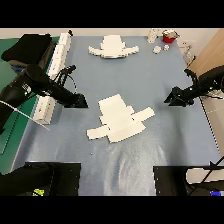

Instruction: Fold the box.

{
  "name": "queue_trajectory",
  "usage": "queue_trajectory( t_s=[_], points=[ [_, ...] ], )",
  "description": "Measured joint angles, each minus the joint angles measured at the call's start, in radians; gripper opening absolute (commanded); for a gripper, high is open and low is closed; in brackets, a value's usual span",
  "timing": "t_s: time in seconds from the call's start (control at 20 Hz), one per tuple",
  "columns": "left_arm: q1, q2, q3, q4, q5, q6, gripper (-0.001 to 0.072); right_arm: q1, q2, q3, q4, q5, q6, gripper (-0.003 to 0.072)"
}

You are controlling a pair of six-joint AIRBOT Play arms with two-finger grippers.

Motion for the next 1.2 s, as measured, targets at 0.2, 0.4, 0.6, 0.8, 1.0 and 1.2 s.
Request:
queue_trajectory(
  t_s=[0.2,0.4,0.6,0.8,1.0,1.2],
  points=[
    [0.028,-0.039,0.001,-0.092,-0.029,0.005,0.0469,0.023,-0.068,0.039,0.029,-0.040,-0.068,0.0398],
    [0.052,-0.068,0.001,-0.180,-0.045,0.013,0.0469,0.088,-0.140,0.050,0.040,-0.064,-0.132,0.0398],
    [0.059,-0.077,0.001,-0.214,-0.054,0.015,0.0469,0.153,-0.198,0.053,0.044,-0.071,-0.164,0.0397],
    [0.061,-0.080,0.001,-0.224,-0.047,0.016,0.0469,0.195,-0.224,0.054,0.053,-0.082,-0.182,0.0393],
    [0.061,-0.081,0.001,-0.231,-0.025,0.016,0.0469,0.249,-0.232,0.054,0.088,-0.116,-0.206,0.0181],
    [0.061,-0.081,0.001,-0.233,-0.019,0.016,0.0469,0.307,-0.233,0.054,0.111,-0.145,-0.216,0.0005]
  ],
)
